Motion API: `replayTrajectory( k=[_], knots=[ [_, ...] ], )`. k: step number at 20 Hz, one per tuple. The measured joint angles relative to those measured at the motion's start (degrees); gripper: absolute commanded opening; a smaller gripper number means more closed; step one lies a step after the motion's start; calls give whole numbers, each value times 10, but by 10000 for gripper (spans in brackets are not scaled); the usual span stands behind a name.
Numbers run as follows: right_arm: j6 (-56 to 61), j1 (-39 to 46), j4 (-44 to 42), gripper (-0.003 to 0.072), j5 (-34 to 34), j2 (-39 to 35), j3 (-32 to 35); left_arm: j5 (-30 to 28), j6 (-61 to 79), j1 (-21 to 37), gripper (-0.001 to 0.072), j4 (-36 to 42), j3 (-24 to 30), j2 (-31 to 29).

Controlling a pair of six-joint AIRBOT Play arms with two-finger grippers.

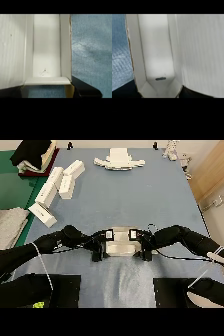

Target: Fold the box.

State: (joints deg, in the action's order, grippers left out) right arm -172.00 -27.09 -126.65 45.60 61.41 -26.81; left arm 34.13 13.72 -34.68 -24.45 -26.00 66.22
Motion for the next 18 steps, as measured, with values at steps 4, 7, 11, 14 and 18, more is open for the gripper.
replayTrajectory(
  k=[4,7,11,14,18],
  knots=[
    [12,-1,5,720,4,-4,-2,0,0,0,482,0,0,0],
    [63,0,51,720,7,-26,-12,-5,0,0,482,3,0,1],
    [177,-1,142,719,63,-78,-24,-3,0,0,482,1,0,1],
    [280,0,184,708,131,-127,-28,-2,0,0,482,1,0,1],
    [439,-2,88,345,173,-175,-29,0,0,0,482,0,0,1]
  ],
)
